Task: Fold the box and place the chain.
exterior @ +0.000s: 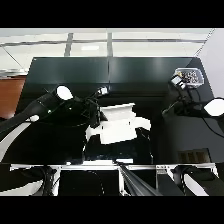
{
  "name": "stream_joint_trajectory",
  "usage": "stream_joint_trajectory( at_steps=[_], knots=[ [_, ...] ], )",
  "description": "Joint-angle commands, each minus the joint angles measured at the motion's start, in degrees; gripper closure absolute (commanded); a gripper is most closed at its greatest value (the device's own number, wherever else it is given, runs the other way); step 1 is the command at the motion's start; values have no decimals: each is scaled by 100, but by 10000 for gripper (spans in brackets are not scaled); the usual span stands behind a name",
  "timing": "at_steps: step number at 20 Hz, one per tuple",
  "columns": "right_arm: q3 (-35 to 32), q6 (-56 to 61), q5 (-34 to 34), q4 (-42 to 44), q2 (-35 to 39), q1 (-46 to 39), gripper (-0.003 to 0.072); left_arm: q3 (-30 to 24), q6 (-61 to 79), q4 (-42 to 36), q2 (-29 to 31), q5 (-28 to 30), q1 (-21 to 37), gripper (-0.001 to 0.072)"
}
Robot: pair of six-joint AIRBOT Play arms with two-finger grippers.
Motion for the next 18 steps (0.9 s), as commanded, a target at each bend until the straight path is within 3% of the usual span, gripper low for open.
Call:
stream_joint_trajectory(
  at_steps=[1, 5, 7, 9, 10, 15, 18],
  knots=[
    [-273, -671, -131, 223, -7, 431, -21, -175, 793, -79, -37, 341, -39, 680],
    [-798, -697, -1062, 442, -9, 933, -21, -153, 1016, -68, -229, 719, -26, 679],
    [-907, -1071, -1001, 437, -9, 1178, -21, -153, 1056, -68, -234, 706, -26, 679],
    [-1001, -2675, -872, 208, -9, 1386, -21, -151, 1327, -68, -254, 708, -31, 680],
    [-999, -2920, -837, 133, -13, 1449, -21, -151, 1453, -68, -254, 715, -31, 681],
    [-1001, -3222, -503, 1322, -116, 1738, -20, -155, 1462, -46, -295, 710, -26, 681],
    [-999, -3473, -503, 1421, -415, 1985, -21, -168, 1460, -50, -389, 820, -37, 681]
  ],
)
